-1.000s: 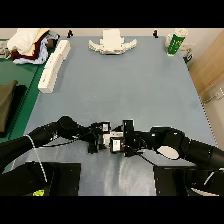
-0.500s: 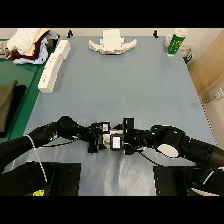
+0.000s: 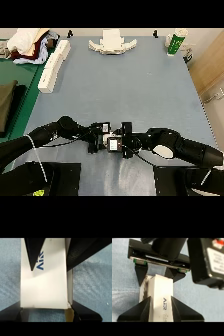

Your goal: Fold the box.

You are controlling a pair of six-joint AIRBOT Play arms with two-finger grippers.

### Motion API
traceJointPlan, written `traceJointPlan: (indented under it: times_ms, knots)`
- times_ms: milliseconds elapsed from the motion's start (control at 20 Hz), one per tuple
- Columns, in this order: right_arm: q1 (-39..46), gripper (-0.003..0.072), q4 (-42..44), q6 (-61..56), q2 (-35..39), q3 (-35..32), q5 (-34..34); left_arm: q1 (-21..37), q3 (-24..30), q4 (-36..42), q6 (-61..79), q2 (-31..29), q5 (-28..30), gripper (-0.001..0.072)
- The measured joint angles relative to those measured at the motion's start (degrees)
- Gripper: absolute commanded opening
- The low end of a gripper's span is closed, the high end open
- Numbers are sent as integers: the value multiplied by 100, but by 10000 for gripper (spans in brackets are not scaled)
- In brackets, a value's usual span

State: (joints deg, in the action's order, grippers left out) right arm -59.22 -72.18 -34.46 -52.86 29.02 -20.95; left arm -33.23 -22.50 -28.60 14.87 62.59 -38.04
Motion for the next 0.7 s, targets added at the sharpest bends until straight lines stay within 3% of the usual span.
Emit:
traceJointPlan:
  times_ms: [50,300,350,450,500,700]
  knots:
    - [-11,485,39,2,28,0,-9,0,0,0,0,0,0,511]
    - [-44,481,251,0,286,2,-111,0,0,4,-2,0,-2,511]
    - [-42,401,291,-24,356,2,-118,0,0,7,-4,0,-2,511]
    - [-2,67,369,-358,538,0,-153,0,0,9,-7,0,-2,511]
    - [55,4,385,-719,634,-11,-138,0,0,11,-9,0,-2,511]
    - [190,3,503,-2798,826,-343,195,0,0,13,-13,0,-2,511]
